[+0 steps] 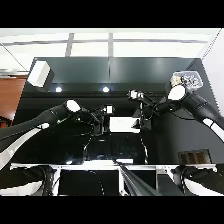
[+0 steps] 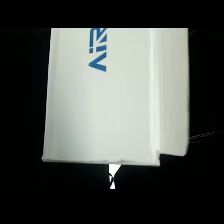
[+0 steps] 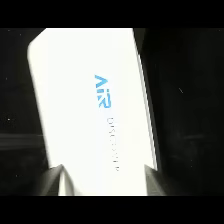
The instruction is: Fold the box and place the chain.
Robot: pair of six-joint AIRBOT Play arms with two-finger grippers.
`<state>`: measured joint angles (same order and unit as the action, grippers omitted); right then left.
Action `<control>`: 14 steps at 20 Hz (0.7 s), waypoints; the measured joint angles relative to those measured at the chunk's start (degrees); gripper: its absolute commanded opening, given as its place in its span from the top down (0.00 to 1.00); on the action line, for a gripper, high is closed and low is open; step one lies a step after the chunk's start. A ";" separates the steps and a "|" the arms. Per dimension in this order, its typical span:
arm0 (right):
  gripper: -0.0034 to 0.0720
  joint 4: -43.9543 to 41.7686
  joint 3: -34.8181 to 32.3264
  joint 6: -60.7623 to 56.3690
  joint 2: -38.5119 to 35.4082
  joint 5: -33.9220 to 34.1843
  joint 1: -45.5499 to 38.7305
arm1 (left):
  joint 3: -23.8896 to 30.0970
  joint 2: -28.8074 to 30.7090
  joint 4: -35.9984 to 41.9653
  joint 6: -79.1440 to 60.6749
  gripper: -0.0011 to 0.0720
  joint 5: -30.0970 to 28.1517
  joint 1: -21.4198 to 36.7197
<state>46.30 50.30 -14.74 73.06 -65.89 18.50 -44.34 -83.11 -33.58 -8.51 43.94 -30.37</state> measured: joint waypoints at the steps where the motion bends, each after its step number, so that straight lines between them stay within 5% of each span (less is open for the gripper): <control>1: 0.34 -0.04 0.00 0.04 -0.17 -0.09 0.02 | 0.00 0.00 0.00 0.00 0.53 0.02 0.02; 10: 0.35 -0.42 0.00 0.00 -2.25 1.84 0.17 | 0.00 0.00 0.00 0.07 0.53 0.87 0.04; 11: 0.57 -0.33 0.00 0.00 -2.32 2.23 0.17 | 0.00 0.00 0.00 0.09 0.53 1.11 0.07; 14: 0.62 -0.09 -0.02 0.00 -2.43 3.08 0.24 | 0.00 0.00 0.02 0.31 0.53 1.36 0.07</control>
